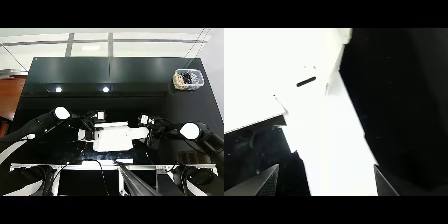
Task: Fold the box and place the chain.
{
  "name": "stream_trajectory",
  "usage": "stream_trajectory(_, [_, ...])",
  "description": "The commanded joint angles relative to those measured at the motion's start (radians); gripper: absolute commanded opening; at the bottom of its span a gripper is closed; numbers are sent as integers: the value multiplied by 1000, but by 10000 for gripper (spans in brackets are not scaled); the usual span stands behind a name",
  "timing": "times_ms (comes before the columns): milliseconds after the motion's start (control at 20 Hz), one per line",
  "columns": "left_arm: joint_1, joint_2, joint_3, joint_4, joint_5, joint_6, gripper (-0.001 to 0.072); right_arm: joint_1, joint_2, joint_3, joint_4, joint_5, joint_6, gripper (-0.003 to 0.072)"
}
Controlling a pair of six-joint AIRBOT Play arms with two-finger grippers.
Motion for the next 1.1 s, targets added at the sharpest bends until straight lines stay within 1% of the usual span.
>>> stream_trajectory(0, [0, -3, -1, 8, 2, 0, 32, 47, -31, -6, 24, -6, 0, 692])
stream_trajectory(100, [0, -3, -1, 8, 2, 0, 31, 86, -59, -29, 8, -60, 0, 692])
stream_trajectory(250, [0, -3, -1, 8, 1, 0, 31, 138, -72, -36, 26, -109, -5, 693])
stream_trajectory(550, [0, -3, -1, 8, 3, 0, 31, 245, -76, -37, 34, -119, -18, 692])
stream_trajectory(650, [0, -3, -1, 8, 2, 0, 31, 281, -97, -37, 34, -126, -19, 692])
stream_trajectory(750, [0, -3, -1, 8, 0, 0, 32, 315, -116, -37, 58, -166, -18, 692])
stream_trajectory(900, [0, -3, -1, 8, 0, 0, 31, 354, -121, -37, 83, -270, -15, 692])
stream_trajectory(1050, [0, -3, -1, 8, 0, 0, 32, 368, -121, -37, 124, -306, -14, 693])
